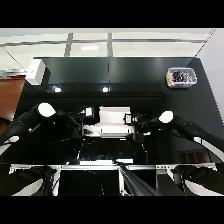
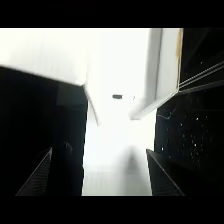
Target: Fold the box and place the chain.
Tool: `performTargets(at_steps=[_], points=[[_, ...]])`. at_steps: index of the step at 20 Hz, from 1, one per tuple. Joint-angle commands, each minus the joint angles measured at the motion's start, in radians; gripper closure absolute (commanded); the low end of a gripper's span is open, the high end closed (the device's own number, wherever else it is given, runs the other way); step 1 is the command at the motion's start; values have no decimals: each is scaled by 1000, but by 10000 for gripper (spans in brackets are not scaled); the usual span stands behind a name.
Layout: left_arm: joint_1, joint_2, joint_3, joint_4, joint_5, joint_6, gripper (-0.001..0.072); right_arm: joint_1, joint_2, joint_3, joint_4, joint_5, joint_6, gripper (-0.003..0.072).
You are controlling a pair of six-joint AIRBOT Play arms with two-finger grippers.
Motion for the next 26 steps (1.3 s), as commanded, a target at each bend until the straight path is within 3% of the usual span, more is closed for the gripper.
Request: performTargets(at_steps=[1, 4, 5, 6, 7, 8, 13, 17, 22, 23, 24, 25, 26], points=[[-43, -33, 2, -54, 5, 50, 36, 0, 0, 1, 0, 0, 0, 520], [-54, -53, 2, -137, 12, 75, 225, 0, 0, 1, 0, 0, 0, 520], [-55, -56, 2, -147, 8, 74, 232, 0, 0, 1, 0, 1, 0, 519], [-58, -56, 2, -147, 6, 74, 329, 0, 0, 1, 0, 0, 0, 520], [-58, -56, 2, -147, 7, 74, 506, 0, 0, 1, 0, 1, 0, 519], [-58, -56, 2, -147, 6, 74, 574, 0, 0, 1, 0, 1, 0, 519], [-95, -65, 2, -170, -14, 71, 574, 0, 0, 1, 0, 0, 0, 519], [-135, -86, 2, -301, 97, 60, 564, 0, 0, 1, 0, 0, 0, 520], [-134, -89, 1, -316, 72, 58, 570, 0, 0, 1, 0, 0, 0, 519], [-134, -89, 1, -315, 66, 58, 648, 0, 0, 1, 0, 0, 0, 519], [-135, -89, 1, -314, 65, 58, 663, 0, 0, 1, 0, 0, 0, 519], [-135, -89, 1, -315, 66, 58, 661, 0, 0, 1, 0, 0, 0, 519], [-135, -89, 1, -316, 66, 57, 576, 0, 0, 1, 0, 0, 0, 519]])
